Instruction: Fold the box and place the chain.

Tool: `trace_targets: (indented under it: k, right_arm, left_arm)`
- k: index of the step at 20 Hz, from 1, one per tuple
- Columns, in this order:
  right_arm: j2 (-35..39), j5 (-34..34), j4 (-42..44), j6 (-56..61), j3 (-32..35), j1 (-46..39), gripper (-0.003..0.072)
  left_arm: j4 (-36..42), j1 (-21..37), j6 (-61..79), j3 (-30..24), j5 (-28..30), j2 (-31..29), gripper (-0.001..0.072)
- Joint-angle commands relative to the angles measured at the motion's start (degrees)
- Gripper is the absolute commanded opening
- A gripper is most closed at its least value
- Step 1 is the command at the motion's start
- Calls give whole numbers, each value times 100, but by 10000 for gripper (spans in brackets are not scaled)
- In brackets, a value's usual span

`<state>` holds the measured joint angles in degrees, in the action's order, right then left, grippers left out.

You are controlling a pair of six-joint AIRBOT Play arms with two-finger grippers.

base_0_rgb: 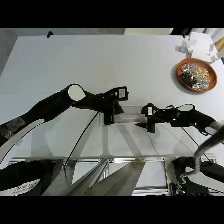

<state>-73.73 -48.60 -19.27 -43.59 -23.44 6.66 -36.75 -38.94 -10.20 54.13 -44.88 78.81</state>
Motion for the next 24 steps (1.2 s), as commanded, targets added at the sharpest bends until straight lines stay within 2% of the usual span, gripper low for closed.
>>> trace_targets:
  k: [1, 7, 16, 21, 24]
  right_arm:
    - [4, -2, 0, 0, 0, 0, 395]
    - [4, -2, 0, 0, 0, 0, 395]
    - [4, -2, 0, 0, 0, 0, 395]
    - [4, -2, 0, 0, 0, 0, 395]
    - [4, -2, 0, 0, 0, 0, 395]
  left_arm:
    - [203, -37, -208, 2, 658, 238, 2]
    - [376, -81, -208, 4, 1110, 507, 2]
    - [369, -81, -444, 2, 933, 933, 2]
    - [361, -55, -442, 2, 925, 863, 2]
    - [138, 37, -446, 2, 866, 603, 2]
